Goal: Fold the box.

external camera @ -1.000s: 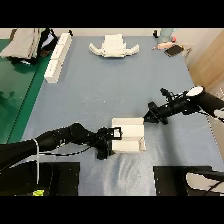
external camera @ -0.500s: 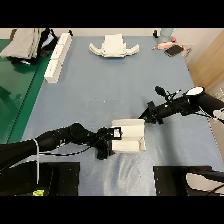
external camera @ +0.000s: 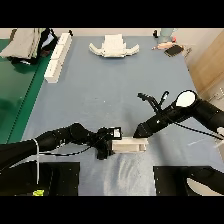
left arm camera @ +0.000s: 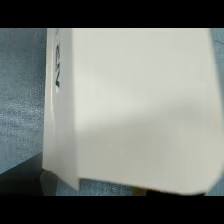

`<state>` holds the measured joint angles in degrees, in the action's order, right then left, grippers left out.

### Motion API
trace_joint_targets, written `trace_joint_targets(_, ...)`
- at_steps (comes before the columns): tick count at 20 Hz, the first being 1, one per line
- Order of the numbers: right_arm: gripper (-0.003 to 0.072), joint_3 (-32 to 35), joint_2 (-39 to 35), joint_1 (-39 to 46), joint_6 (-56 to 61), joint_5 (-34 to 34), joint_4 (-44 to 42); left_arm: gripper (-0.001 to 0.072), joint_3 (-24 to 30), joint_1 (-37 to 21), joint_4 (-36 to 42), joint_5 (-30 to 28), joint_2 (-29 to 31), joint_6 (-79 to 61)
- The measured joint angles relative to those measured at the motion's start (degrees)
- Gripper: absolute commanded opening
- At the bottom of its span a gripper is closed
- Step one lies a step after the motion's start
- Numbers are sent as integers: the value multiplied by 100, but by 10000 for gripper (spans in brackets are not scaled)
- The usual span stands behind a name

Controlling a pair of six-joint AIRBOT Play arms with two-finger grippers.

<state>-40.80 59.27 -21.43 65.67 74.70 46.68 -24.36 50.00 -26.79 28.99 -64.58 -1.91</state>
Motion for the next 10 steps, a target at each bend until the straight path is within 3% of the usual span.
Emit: trace_joint_targets(10, 0, 262, -667, -2282, -146, -1644, 1873, 522, 0, 0, -2, 0, 0, 0)
